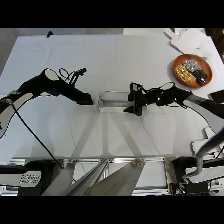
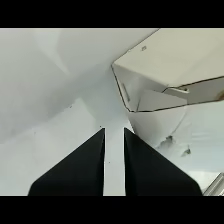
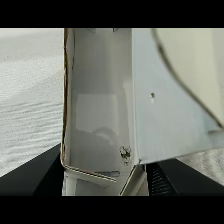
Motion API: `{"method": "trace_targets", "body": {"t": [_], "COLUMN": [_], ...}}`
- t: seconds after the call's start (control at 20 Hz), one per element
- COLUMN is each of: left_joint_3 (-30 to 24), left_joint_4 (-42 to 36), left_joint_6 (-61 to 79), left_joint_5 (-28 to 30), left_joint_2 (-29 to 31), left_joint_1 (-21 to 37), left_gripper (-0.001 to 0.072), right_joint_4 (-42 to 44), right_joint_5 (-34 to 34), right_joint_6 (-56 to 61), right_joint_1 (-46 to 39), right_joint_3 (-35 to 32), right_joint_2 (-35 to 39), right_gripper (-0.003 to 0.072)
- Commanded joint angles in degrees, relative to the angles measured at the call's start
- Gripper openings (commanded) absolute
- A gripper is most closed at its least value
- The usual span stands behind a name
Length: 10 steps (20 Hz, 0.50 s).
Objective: Fold the box and place the chain.
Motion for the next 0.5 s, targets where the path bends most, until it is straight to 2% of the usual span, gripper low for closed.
{"method": "trace_targets", "body": {"t": [0.0,0.1,0.15,0.2,0.45], "left_joint_3": [-0.02,-0.02,-0.02,-0.02,-0.02], "left_joint_4": [-3.8,-5.4,-6.03,-6.36,-10.32], "left_joint_6": [0.59,1.79,1.88,1.9,4.9], "left_joint_5": [0.46,0.22,0.0,0.02,-0.37], "left_joint_2": [0.83,0.33,0.07,-0.09,-0.59], "left_joint_1": [0.7,0.66,0.63,0.63,0.68], "left_gripper": [0.0157,0.0172,0.0226,0.0237,0.0237], "right_joint_4": [0.0,0.0,0.0,0.0,0.0], "right_joint_5": [0.0,0.0,0.0,0.0,0.0], "right_joint_6": [0.0,0.0,0.0,0.0,0.0], "right_joint_1": [0.0,-0.02,0.0,0.0,0.0], "right_joint_3": [0.04,0.04,0.04,0.04,0.04], "right_joint_2": [-0.02,-0.02,-0.02,-0.02,-0.02], "right_gripper": [0.0411,0.0411,0.0411,0.0411,0.0411]}}
